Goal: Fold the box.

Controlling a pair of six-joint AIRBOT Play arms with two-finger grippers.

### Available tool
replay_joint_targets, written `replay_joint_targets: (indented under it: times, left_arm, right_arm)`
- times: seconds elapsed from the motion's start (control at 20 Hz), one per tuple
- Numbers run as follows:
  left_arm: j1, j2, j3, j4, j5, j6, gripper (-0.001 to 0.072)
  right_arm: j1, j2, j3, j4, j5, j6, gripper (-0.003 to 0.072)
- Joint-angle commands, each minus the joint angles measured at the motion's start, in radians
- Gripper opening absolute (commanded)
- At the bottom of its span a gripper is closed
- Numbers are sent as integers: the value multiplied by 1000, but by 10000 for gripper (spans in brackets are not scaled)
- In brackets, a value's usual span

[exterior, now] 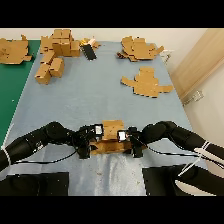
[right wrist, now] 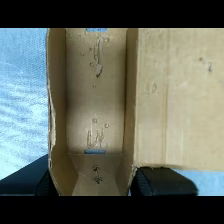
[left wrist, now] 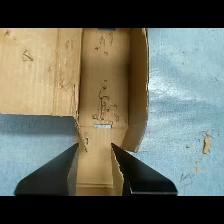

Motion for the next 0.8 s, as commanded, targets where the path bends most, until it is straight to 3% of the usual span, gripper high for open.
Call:
replay_joint_targets:
  times: [0.0,0.2,0.25,0.3,0.75]
  left_arm:
    - [1,1,2,27,-14,-60,297]
    - [2,5,3,231,-22,-202,299]
    - [0,8,3,228,-23,-202,395]
    - [-6,13,5,214,-23,-202,539]
    - [-86,16,15,145,23,-211,554]
  right_arm:
    - [1,0,0,0,0,0,520]
    - [1,0,0,0,0,0,520]
    - [1,0,0,0,0,0,519]
    - [1,0,0,0,0,0,520]
    - [1,0,0,0,0,0,519]
